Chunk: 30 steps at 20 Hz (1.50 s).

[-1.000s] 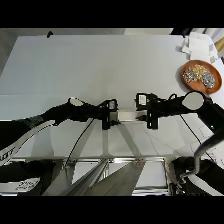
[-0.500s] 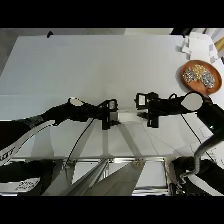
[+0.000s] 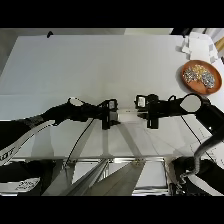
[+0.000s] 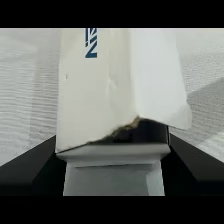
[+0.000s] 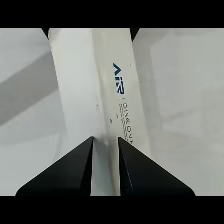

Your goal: Fold the box and place the chain.

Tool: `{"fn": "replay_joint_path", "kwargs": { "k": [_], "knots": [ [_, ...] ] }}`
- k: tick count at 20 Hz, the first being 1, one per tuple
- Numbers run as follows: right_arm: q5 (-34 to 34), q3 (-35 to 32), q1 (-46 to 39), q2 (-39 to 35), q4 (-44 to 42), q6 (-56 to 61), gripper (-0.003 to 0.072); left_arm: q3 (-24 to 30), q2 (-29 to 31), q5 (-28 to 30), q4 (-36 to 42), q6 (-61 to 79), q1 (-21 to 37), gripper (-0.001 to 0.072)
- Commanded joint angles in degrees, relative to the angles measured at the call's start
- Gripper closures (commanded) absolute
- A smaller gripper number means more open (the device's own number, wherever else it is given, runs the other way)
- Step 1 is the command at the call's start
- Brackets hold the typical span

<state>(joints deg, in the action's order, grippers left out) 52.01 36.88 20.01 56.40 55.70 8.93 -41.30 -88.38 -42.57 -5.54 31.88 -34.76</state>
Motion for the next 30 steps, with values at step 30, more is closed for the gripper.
{"fn": "replay_joint_path", "kwargs": {
  "k": [30],
  "knots": [
    [-2.3,-2.2,2.2,0.0,0.2,1.7,0.0589,0.0,0.0,-0.1,-0.1,0.1,0.0,0.0679]
  ]
}}
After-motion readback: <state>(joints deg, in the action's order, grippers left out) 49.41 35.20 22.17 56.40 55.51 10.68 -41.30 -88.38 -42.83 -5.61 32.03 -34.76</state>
